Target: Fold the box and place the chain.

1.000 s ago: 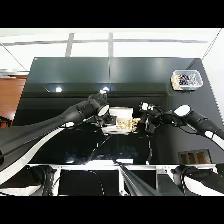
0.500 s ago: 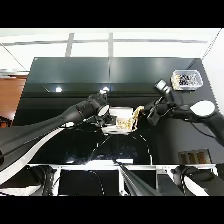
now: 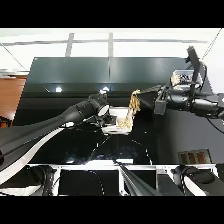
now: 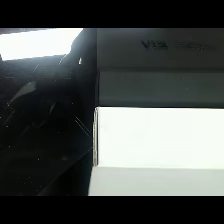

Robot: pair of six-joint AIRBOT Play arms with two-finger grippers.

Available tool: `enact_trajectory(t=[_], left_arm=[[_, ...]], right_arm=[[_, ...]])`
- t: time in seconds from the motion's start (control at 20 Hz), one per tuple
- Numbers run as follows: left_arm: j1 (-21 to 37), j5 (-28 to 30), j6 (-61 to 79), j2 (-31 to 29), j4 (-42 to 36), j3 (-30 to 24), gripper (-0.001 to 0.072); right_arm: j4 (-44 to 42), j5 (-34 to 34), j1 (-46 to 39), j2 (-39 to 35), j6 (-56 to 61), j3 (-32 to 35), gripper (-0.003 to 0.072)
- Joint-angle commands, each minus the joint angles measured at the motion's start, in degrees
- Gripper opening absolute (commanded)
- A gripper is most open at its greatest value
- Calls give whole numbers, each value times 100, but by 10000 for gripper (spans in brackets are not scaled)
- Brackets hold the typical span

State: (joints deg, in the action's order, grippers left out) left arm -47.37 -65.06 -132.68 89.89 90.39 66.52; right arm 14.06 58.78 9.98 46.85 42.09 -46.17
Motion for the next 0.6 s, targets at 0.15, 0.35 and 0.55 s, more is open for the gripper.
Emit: enact_trajectory(t=[0.15, 0.35, 0.55], left_arm=[[0, 0, 2, 2, 0, 4, 32], [0, 2, 2, 2, 0, 4, 32], [0, 0, 2, 2, -2, 4, 32]], right_arm=[[-452, 293, 48, -26, 118, -107, 13], [-437, 177, 417, -26, 118, -107, 13], [-267, -9, 511, -17, 133, -105, 14]])
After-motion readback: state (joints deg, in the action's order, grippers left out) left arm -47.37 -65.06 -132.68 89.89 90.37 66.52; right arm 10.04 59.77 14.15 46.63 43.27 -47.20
